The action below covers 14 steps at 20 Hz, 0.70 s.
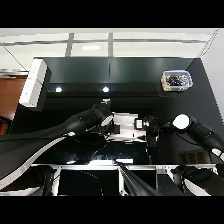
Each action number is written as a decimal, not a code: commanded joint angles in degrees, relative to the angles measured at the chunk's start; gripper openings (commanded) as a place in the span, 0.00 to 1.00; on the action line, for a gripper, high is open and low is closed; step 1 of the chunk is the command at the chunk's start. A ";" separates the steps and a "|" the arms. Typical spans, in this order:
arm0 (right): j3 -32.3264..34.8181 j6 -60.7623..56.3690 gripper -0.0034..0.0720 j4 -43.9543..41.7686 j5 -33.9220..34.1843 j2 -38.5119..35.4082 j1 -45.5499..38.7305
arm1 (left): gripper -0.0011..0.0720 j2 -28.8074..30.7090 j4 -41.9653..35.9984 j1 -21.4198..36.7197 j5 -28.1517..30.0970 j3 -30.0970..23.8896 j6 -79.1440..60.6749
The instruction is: Fold the box and place the chain.
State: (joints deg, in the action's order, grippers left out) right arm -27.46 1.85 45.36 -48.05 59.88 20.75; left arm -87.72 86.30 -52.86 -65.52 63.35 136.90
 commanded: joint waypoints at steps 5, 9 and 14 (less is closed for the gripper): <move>0.00 -9.46 0.28 -3.54 -0.72 0.28 0.07 | 0.06 -0.04 0.00 0.02 -0.31 -0.02 0.02; 0.00 -9.60 0.28 -5.01 -0.44 0.46 1.70 | 0.06 -0.07 0.00 0.02 0.17 -0.02 0.02; 0.11 -9.55 0.28 -9.97 2.60 2.60 3.17 | 0.06 -0.07 0.00 0.04 0.52 -0.02 0.02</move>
